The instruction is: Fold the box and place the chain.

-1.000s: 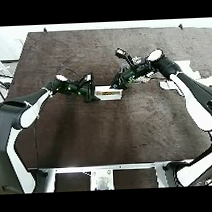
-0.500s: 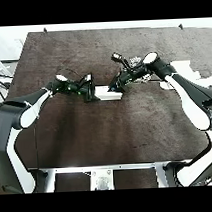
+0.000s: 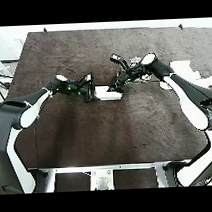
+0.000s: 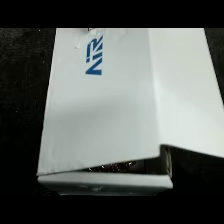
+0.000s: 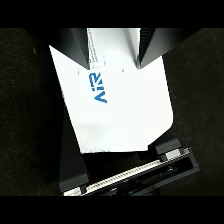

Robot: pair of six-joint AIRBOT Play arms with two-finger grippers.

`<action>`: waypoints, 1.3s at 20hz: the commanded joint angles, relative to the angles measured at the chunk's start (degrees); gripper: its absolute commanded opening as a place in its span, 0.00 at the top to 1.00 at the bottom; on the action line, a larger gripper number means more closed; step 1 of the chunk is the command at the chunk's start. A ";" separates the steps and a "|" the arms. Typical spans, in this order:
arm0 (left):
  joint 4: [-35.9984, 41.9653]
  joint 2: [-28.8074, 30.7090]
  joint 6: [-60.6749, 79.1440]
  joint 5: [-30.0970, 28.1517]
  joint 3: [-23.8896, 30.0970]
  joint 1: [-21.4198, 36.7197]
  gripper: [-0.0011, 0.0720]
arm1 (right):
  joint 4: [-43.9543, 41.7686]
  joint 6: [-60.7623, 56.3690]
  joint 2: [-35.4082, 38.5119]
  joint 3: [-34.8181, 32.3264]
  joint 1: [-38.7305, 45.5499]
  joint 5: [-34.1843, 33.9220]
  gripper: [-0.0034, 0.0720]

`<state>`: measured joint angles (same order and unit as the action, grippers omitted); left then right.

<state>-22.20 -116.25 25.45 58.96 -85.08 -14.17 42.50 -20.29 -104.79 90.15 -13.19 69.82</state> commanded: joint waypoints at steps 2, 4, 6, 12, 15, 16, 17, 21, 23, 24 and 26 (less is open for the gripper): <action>-0.04 0.04 0.07 0.02 -0.02 0.04 0.37 | 0.42 0.90 -0.02 1.92 0.11 5.44 0.48; -0.04 0.04 0.07 0.02 -0.02 0.04 0.37 | 0.85 0.92 -0.02 2.12 0.11 5.66 0.48; -0.04 0.04 0.07 0.02 -0.02 0.04 0.37 | 3.21 0.90 -0.04 2.12 0.11 5.40 0.48; -0.04 0.04 0.07 0.02 -0.02 0.04 0.37 | 4.09 0.90 -0.81 2.10 0.09 0.52 0.49; -0.04 0.04 0.07 0.02 -0.02 0.04 0.37 | 4.09 0.94 -1.22 2.12 0.09 0.46 0.49; -0.04 0.04 0.07 0.02 -0.02 0.04 0.37 | 4.07 1.09 -1.20 2.25 0.09 0.46 0.49; -0.04 0.04 0.07 0.02 -0.02 0.04 0.37 | 4.07 1.09 -1.18 2.38 0.09 0.22 0.49; -0.04 0.04 0.07 0.02 -0.02 0.04 0.37 | 1.42 1.07 -1.07 5.29 0.07 0.31 0.49; -0.04 0.04 0.07 0.02 -0.02 0.04 0.37 | 1.09 1.07 -1.07 6.67 0.04 0.26 0.53; -0.04 0.04 0.07 0.04 -0.02 0.04 0.37 | 1.25 1.07 -1.09 6.75 0.07 0.26 0.55; -0.04 0.04 0.07 0.02 -0.02 0.04 0.37 | 2.91 0.66 -1.27 6.73 0.04 0.26 0.55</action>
